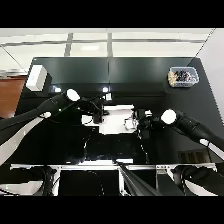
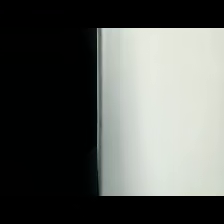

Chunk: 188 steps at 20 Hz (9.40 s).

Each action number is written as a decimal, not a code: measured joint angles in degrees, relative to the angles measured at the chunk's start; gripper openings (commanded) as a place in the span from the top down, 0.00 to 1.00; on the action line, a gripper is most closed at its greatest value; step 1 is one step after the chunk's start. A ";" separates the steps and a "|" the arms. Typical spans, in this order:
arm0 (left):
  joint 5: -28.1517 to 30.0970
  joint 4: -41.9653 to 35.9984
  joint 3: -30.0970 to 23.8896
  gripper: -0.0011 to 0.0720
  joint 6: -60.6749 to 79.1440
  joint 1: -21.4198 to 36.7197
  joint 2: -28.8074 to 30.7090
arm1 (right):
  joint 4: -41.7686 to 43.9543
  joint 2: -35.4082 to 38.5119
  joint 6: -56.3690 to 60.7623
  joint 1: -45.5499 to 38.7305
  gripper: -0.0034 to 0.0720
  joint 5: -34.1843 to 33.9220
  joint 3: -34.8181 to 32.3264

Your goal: Fold the box and place the chain.

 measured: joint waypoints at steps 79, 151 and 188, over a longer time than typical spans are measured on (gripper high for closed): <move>-6.82 14.69 1.18 0.60 -24.20 5.22 10.69 | 11.37 -11.23 0.94 -5.35 0.33 1.38 3.80; -0.22 2.36 -14.93 0.04 6.40 6.64 16.02 | 11.34 -11.23 0.87 -5.29 0.79 1.60 3.78; -0.13 -13.66 -13.16 0.88 8.85 0.96 8.74 | 11.34 -11.23 0.87 -5.29 0.79 1.60 3.78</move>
